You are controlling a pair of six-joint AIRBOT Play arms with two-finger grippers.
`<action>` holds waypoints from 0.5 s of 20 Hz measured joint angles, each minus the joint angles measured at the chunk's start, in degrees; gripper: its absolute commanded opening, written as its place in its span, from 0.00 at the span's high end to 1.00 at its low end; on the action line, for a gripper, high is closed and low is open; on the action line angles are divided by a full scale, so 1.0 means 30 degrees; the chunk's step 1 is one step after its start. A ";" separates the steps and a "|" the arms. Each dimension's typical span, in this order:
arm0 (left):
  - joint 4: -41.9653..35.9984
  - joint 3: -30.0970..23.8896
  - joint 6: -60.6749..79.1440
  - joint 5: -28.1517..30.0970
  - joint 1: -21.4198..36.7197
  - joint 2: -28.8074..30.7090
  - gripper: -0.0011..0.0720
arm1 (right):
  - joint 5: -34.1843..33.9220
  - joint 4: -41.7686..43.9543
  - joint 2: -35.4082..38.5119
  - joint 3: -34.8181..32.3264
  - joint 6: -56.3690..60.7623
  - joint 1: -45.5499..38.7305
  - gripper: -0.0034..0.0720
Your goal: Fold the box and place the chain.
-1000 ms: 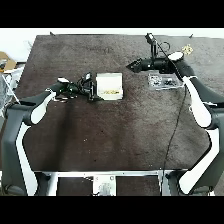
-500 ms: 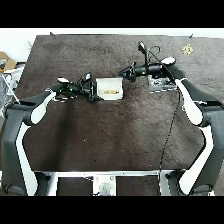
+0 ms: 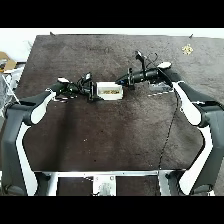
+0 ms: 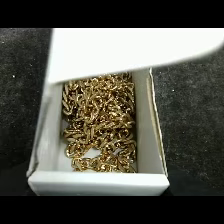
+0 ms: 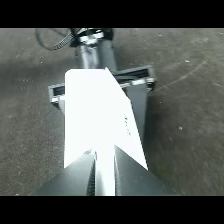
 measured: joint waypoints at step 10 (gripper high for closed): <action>-0.0007 0.0000 0.0000 0.0000 0.0000 0.0000 0.61 | -0.1530 -0.1705 0.0095 -0.0189 -0.2273 0.0831 0.43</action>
